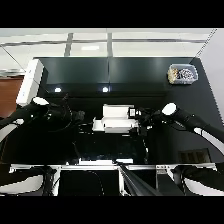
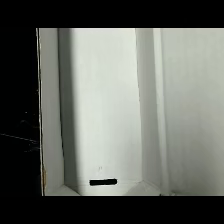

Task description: Fold the box and place the chain.

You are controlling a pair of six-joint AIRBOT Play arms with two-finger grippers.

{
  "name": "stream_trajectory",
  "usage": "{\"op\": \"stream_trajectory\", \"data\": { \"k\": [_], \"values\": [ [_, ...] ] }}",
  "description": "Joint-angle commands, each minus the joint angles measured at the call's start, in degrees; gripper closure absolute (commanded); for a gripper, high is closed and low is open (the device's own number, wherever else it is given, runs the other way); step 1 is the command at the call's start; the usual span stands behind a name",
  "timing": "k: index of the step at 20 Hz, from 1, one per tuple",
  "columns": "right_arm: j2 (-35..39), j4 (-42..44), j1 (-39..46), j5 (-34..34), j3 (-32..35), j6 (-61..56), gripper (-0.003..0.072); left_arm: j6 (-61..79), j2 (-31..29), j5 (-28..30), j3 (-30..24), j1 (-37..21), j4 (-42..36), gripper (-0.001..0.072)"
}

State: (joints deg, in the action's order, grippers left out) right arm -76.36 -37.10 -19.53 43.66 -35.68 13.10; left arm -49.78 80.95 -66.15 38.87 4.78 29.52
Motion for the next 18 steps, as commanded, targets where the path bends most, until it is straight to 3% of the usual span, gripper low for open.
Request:
{"op": "stream_trajectory", "data": {
  "k": [1, 3, 7, 15, 18],
  "values": [
    [-0.02, 0.02, 0.00, 0.04, 0.00, -0.02, 0.0444, -5.88, 0.04, 3.28, 1.27, -0.87, 9.44, 0.0688],
    [-0.02, 0.02, 0.00, 0.04, 0.00, -0.02, 0.0443, -11.15, 0.07, 5.66, 1.27, -0.59, 13.53, 0.0688],
    [-0.02, 0.00, 0.00, 0.02, 0.00, -0.02, 0.0444, -15.41, 0.20, 5.57, 1.07, -0.46, 13.44, 0.0687],
    [-0.02, 0.02, 0.00, 0.02, 0.00, -0.02, 0.0444, -14.73, 2.36, 5.90, -1.49, 3.91, 8.00, 0.0686],
    [-0.02, 0.00, 0.00, 0.02, 0.00, -0.02, 0.0444, -9.40, 3.26, 6.03, -1.44, 5.25, 2.62, 0.0686]
  ]
}}
